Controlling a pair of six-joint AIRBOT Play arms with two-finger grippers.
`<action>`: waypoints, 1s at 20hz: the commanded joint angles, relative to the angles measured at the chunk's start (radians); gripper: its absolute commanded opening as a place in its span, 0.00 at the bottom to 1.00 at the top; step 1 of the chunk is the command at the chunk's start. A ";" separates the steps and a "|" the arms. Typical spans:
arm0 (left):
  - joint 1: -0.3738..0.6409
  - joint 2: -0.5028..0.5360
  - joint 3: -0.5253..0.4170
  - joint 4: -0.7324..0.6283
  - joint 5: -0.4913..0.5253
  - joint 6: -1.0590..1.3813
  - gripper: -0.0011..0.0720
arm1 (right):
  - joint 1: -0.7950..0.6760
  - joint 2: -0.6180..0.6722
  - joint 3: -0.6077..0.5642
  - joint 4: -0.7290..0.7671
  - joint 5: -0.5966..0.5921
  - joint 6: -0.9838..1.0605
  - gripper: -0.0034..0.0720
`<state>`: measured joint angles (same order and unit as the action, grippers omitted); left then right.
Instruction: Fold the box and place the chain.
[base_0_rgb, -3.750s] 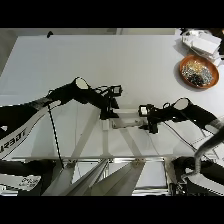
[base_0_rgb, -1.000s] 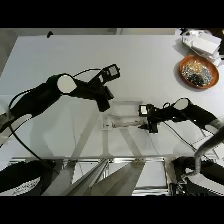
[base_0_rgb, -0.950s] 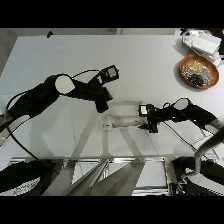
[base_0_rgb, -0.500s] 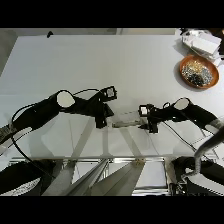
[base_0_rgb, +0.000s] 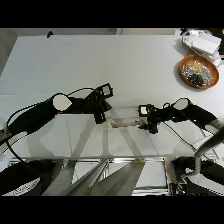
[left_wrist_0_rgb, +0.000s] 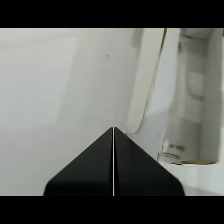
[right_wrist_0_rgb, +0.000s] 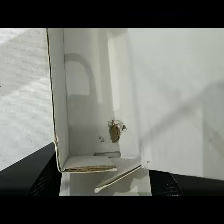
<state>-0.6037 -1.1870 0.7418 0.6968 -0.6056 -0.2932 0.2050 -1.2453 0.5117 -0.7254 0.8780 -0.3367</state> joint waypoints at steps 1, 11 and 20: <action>0.035 0.060 -0.001 0.087 0.111 -0.082 0.02 | 0.000 0.001 0.001 -0.001 0.000 -0.004 0.47; -0.124 0.074 -0.001 -0.066 -0.299 0.123 0.02 | 0.000 0.001 0.001 -0.001 0.000 -0.004 0.47; -0.140 -0.148 -0.001 -0.322 0.222 0.064 0.01 | 0.000 0.001 0.001 0.000 0.000 -0.004 0.47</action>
<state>-0.7399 -1.2984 0.7418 0.4263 -0.5339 -0.1856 0.2050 -1.2453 0.5117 -0.7261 0.8780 -0.3405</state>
